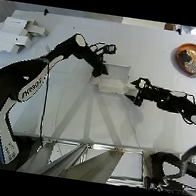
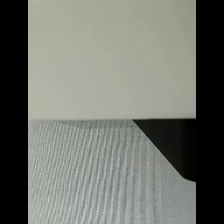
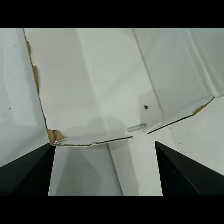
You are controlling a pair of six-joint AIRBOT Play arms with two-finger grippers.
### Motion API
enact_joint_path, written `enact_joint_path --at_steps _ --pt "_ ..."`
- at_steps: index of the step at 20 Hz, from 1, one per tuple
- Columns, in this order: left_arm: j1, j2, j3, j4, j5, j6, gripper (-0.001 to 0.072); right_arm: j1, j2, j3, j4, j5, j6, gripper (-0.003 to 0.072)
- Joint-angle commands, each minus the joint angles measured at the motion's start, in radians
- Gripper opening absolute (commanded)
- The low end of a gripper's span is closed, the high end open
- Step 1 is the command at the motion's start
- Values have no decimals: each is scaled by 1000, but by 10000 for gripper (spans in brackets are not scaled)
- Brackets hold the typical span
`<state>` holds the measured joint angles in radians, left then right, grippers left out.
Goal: Fold the box and place the chain.
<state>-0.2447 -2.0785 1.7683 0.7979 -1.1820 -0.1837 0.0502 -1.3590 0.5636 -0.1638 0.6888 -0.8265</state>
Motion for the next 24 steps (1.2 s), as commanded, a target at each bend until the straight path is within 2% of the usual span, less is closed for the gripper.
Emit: enact_joint_path --at_steps 1,4,6,9,12,15,19,22,24 --pt "0 -1 0 0 0 0 19 -3 -32 5 137 6 -95 704" --pt "0 -1 0 0 0 0 19 -3 -33 47 137 5 -51 704" --pt "0 -1 0 0 0 0 19 -3 -34 87 116 7 61 704" --pt "0 -1 0 0 0 0 19 -3 -41 142 -60 79 221 704" --pt "0 -1 0 0 0 0 19 -5 -74 169 -76 85 253 704" --pt "0 -1 0 0 0 0 19 -32 -153 229 -100 186 301 704" --pt "0 -1 0 0 0 0 19 -46 -214 304 -152 191 323 704" --pt "0 -1 0 0 0 0 19 -46 -214 321 -209 188 373 704" --pt "0 -1 0 0 0 0 19 -46 -214 321 -323 188 463 704"
